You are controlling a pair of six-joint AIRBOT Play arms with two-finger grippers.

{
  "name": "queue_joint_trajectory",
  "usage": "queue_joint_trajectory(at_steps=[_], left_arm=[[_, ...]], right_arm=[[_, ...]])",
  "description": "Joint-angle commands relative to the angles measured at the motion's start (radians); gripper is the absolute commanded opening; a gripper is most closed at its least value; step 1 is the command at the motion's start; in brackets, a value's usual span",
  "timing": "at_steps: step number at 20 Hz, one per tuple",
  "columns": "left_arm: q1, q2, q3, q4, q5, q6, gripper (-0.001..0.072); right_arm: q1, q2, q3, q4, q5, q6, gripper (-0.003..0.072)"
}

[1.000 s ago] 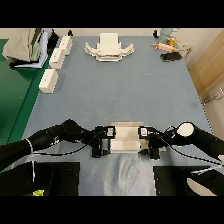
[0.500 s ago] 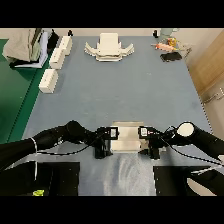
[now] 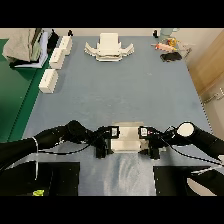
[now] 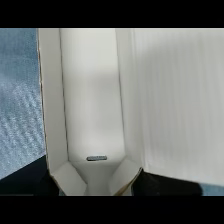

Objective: Fold the box.

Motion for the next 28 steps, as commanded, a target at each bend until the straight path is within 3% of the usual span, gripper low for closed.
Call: queue_joint_trajectory(at_steps=[1,19,20,21,25,28], left_arm=[[0.0,-0.002,0.002,0.004,0.01,-0.012,0.0432],[0.0,-0.002,0.002,0.004,0.01,-0.011,0.0431],[0.0,-0.002,0.002,0.004,0.01,-0.011,0.0431],[0.0,-0.002,0.002,0.004,0.01,-0.011,0.0431],[0.0,-0.002,0.002,0.004,0.01,-0.011,0.0431],[0.0,-0.002,0.002,0.004,0.01,-0.011,0.0431]], right_arm=[[0.0,0.001,0.001,0.001,0.0,0.001,0.0549],[0.0,0.001,0.001,0.0,0.0,0.001,0.0549],[0.0,0.001,0.001,0.001,-0.011,0.001,0.0688],[0.0,0.002,0.002,0.007,-0.006,-0.007,0.072],[-0.001,0.032,0.003,0.016,0.027,-0.006,0.072],[-0.001,0.089,0.003,-0.062,0.045,0.078,0.072]])
